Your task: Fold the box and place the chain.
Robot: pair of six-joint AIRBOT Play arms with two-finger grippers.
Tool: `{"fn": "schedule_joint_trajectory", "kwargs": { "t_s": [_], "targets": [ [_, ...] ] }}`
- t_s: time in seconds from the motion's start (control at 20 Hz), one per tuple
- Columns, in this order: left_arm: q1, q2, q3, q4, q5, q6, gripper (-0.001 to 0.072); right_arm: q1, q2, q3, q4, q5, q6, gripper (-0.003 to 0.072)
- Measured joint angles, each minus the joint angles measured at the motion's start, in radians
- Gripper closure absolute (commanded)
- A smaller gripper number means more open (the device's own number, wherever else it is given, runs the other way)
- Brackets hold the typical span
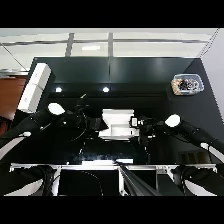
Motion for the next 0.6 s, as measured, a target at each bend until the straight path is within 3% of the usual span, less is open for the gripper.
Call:
{"fn": "schedule_joint_trajectory", "kwargs": {
  "t_s": [0.3,0.6],
  "targets": [
    [-0.037,0.000,0.023,0.051,0.018,-0.070,0.0018,0.000,0.000,0.000,0.000,0.000,0.000,0.0260],
    [-0.043,0.000,0.072,0.166,-0.036,-0.162,0.0018,0.000,0.000,0.000,0.000,0.000,0.000,0.0259]
  ]
}}
